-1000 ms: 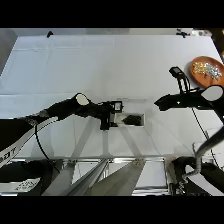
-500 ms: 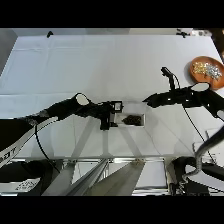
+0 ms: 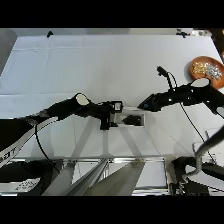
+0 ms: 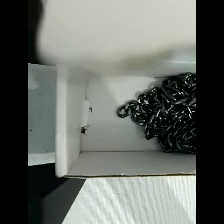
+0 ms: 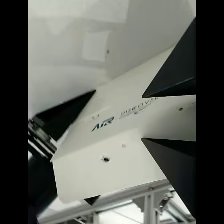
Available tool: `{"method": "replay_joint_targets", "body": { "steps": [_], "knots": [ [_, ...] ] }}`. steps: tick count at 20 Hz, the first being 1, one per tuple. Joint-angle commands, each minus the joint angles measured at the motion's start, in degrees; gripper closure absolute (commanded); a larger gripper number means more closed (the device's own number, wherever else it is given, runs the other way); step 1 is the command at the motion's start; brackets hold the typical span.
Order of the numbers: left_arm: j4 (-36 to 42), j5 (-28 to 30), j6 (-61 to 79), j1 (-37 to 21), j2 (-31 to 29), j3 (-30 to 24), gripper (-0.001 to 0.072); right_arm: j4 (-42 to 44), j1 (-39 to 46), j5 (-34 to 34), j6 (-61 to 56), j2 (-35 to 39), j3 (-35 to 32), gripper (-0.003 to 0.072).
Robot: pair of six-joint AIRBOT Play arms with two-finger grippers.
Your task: Fold the box and place the chain.
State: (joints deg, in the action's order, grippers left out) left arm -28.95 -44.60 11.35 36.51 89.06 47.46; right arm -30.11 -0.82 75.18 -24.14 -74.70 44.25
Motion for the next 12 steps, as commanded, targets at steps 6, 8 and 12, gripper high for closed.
{"method": "replay_joint_targets", "body": {
  "steps": [6, 8, 12],
  "knots": [
    [0.00, 0.00, -0.02, 0.02, -0.02, 0.04, 0.0264, -9.01, -6.95, -1.49, 0.66, 4.85, 0.17, 0.0405],
    [0.00, 0.00, 0.00, 0.02, -0.02, 0.04, 0.0264, -11.76, -6.97, -2.49, 0.63, 8.63, 0.17, 0.0405],
    [0.00, 0.00, -0.02, 0.02, -0.02, 0.04, 0.0264, -15.04, -7.06, -2.80, 0.70, 13.44, 0.15, 0.0385]
  ]
}}
